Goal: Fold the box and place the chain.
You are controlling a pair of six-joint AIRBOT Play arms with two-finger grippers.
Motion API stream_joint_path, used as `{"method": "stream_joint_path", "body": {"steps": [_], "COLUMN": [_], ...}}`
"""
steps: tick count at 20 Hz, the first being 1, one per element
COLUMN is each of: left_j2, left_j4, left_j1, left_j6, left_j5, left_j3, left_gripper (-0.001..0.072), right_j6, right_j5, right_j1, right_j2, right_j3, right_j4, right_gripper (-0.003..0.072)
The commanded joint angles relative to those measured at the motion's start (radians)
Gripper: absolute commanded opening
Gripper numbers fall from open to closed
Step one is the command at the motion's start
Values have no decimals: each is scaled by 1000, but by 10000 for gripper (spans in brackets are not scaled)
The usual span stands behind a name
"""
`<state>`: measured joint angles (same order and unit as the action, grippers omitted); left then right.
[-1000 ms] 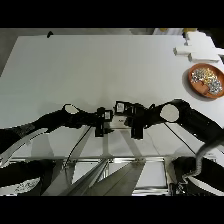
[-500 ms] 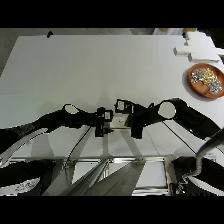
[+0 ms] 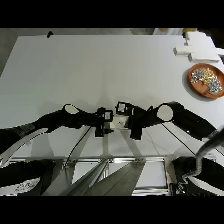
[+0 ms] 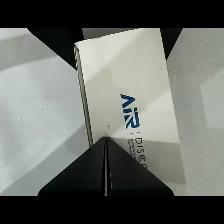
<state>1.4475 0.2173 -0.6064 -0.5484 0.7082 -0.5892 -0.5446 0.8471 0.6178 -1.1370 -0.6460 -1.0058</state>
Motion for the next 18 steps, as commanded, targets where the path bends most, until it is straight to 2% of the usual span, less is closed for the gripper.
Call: {"method": "stream_joint_path", "body": {"steps": [1,7,11,12,14,16,18], "left_j2": [-1,-1,-1,-1,-1,-1,-1], "left_j4": [0,0,0,0,0,0,0], "left_j1": [0,0,0,0,0,0,0], "left_j6": [-2,-2,-1,-1,-2,-1,-1], "left_j5": [-1,-1,-1,-1,0,-1,-1], "left_j3": [0,0,0,0,0,0,0], "left_gripper": [203,203,203,203,203,203,203], "right_j6": [-1,-21,-148,-207,-403,-622,-762], "right_j5": [-12,-23,27,67,159,217,272], "right_j1": [0,-17,-146,-191,-276,-357,-453], "right_j2": [-11,105,216,242,277,275,274], "right_j3": [4,2,2,2,2,2,3], "right_j4": [-7,-7,-28,-66,-237,-422,-527], "right_gripper": [16,16,16,16,16,16,16]}}
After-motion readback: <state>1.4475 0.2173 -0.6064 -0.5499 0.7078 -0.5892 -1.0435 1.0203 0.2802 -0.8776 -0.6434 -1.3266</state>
